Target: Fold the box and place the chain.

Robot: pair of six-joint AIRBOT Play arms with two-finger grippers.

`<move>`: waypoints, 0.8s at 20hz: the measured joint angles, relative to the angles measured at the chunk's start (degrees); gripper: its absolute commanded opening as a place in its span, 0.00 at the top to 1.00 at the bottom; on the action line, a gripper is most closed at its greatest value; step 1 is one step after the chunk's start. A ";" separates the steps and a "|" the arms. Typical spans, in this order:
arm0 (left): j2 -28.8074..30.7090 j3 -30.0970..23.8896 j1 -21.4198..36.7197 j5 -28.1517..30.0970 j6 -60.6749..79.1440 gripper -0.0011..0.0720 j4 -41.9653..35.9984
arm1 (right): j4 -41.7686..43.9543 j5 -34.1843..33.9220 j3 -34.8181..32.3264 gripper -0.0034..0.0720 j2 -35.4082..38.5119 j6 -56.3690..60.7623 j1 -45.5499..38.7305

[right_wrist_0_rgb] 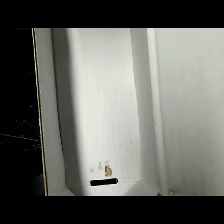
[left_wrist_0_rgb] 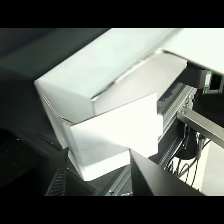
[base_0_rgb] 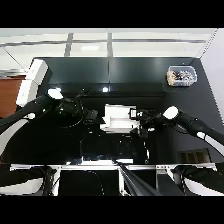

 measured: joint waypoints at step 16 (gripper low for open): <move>-0.02 6.95 -9.42 5.66 -15.15 0.44 13.09 | 0.00 0.02 0.00 0.92 0.00 0.00 0.00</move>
